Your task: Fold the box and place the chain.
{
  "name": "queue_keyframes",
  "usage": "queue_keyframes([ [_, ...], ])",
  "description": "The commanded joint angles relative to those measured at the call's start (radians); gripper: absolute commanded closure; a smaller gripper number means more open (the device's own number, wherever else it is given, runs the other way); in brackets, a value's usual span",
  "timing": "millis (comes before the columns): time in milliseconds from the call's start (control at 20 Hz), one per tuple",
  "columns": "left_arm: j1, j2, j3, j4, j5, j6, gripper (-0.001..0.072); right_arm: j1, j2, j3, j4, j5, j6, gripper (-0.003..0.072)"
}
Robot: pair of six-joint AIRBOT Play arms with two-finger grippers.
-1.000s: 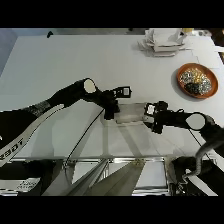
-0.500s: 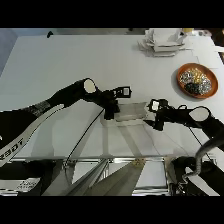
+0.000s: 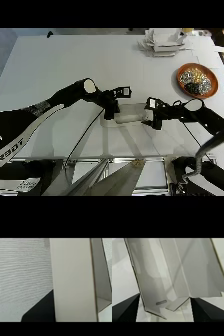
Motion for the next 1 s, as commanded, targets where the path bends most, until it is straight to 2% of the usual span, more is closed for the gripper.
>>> queue_keyframes([
  [0,0.0,0.001,0.0,0.0,0.002,0.0,0.07,0.0,-0.058,0.006,0.005,0.016,-0.017,-0.0009],
  [400,0.0,0.001,0.0,0.0,0.002,0.0,0.07,0.0,-0.144,0.006,0.068,0.017,-0.148,0.0003],
  [550,0.0,0.001,0.0,0.0,0.002,0.0,0.07,0.014,-0.16,0.006,0.071,0.015,-0.169,0.0031],
  [650,0.0,0.001,0.0,0.0,0.002,0.0,0.07,0.029,-0.169,0.006,0.072,0.01,-0.168,0.0057],
  [700,0.0,0.001,0.0,0.0,0.002,0.0,0.07,0.035,-0.171,0.006,0.071,0.003,-0.168,0.0115],
  [900,0.0,0.001,0.0,0.0,0.002,0.0,0.07,0.036,-0.17,0.006,0.071,0.002,-0.167,0.0175],
  [950,-0.001,0.001,0.0,0.0,0.002,0.0,0.07,0.036,-0.17,0.006,0.071,0.002,-0.166,0.0225],
])
